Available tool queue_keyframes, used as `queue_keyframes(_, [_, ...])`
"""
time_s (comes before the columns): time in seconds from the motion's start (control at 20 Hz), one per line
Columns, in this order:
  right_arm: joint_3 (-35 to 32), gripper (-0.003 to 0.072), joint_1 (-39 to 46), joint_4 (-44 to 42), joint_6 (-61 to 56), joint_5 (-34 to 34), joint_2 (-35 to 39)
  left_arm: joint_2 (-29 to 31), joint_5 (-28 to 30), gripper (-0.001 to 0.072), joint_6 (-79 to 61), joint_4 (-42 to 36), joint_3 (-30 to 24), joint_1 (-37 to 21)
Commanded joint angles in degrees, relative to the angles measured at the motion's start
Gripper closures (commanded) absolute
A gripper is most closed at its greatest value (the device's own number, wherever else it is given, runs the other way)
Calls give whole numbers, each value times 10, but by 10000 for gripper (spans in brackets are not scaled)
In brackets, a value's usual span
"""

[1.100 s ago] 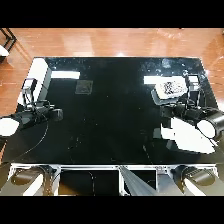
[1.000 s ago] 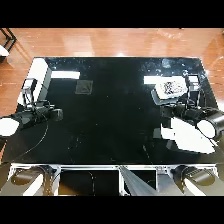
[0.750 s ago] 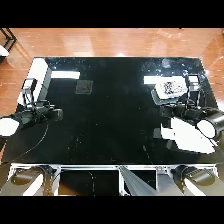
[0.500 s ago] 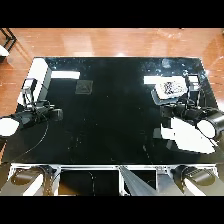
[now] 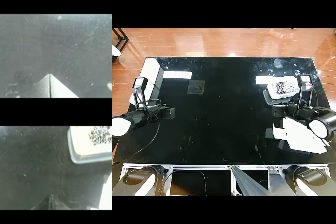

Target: Fold the box and place the chain.

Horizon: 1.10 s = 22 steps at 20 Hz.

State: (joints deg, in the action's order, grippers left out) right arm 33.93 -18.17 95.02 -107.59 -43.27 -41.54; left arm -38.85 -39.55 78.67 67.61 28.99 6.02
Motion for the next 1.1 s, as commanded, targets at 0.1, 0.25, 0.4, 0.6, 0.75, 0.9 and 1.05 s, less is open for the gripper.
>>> queue_keyframes(0.1, [0,-16,5,2,0,45,-11,-22,37,74,2,-23,0,0])
queue_keyframes(0.25, [8,-15,47,7,-11,-23,-17,-22,29,75,2,-35,0,4])
queue_keyframes(0.4, [68,-15,212,92,-14,-123,-17,-22,31,75,2,-52,2,3])
queue_keyframes(0.6, [86,-15,534,76,15,-104,-35,-22,31,75,2,-72,2,3])
queue_keyframes(0.75, [116,-15,721,-57,115,-140,-99,-22,31,75,2,-72,2,3])
queue_keyframes(0.9, [183,-15,838,-108,188,-256,-191,-22,34,75,2,-72,1,3])
queue_keyframes(1.05, [230,-15,907,-191,347,-369,-266,-23,36,75,2,-72,1,3])
